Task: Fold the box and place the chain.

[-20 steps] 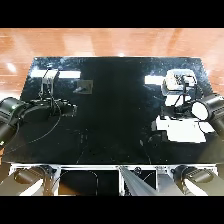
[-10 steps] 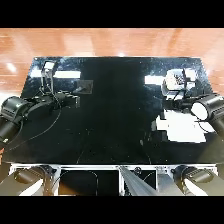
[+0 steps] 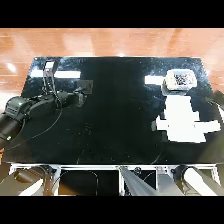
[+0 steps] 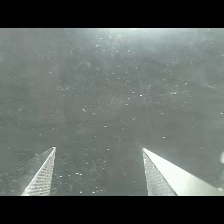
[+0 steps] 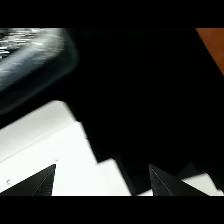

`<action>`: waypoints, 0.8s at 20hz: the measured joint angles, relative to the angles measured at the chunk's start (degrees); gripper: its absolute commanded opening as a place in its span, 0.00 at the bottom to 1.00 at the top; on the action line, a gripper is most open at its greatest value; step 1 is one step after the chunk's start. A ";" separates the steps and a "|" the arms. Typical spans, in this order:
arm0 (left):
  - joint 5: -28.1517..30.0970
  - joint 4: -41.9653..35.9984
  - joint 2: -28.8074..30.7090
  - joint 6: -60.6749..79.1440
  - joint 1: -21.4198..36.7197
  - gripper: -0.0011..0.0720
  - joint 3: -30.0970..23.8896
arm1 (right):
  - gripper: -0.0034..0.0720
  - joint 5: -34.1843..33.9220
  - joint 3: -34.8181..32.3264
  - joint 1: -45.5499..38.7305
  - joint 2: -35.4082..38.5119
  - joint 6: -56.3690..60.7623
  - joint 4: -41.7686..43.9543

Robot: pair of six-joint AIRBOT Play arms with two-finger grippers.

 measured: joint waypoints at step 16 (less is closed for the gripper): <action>-2.93 -2.14 -1.68 -0.11 0.00 0.87 0.00 | 1.00 37.22 15.87 -22.10 -36.37 -19.76 12.72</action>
